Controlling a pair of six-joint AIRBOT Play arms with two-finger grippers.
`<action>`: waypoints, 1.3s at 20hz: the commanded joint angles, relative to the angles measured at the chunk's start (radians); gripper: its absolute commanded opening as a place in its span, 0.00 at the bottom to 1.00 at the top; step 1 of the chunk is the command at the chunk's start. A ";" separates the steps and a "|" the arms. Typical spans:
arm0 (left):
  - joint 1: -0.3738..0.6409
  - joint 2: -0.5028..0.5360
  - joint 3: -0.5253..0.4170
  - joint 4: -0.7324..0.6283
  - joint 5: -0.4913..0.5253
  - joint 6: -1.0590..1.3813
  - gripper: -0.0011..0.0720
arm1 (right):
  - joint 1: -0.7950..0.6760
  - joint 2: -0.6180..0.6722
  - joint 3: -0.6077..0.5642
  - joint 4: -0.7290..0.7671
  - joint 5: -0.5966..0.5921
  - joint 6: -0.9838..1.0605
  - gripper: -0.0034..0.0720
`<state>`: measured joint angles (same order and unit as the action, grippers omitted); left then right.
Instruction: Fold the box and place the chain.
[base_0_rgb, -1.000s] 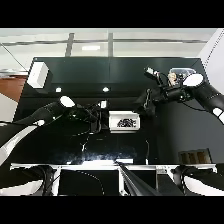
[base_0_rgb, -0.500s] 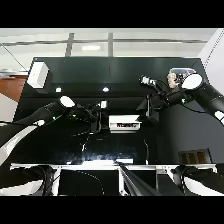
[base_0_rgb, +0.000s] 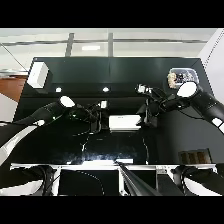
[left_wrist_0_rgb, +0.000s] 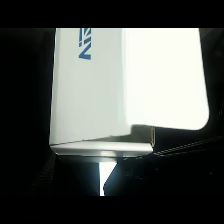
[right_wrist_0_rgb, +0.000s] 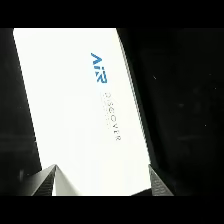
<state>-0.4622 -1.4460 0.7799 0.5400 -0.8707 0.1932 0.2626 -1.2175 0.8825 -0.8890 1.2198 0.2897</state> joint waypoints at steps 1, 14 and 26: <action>0.000 -0.001 0.000 0.000 0.000 0.000 0.67 | 0.013 0.002 -0.013 -0.004 -0.023 -0.006 0.90; 0.000 -0.001 0.000 0.000 0.000 0.000 0.67 | 0.014 0.002 -0.013 -0.002 -0.013 -0.009 0.44; 0.000 -0.001 0.000 0.000 0.000 0.000 0.67 | 0.014 0.001 -0.013 -0.003 -0.023 -0.008 0.26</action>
<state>-0.4622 -1.4460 0.7799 0.5404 -0.8715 0.1928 0.2756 -1.2167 0.8703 -0.8921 1.1957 0.2794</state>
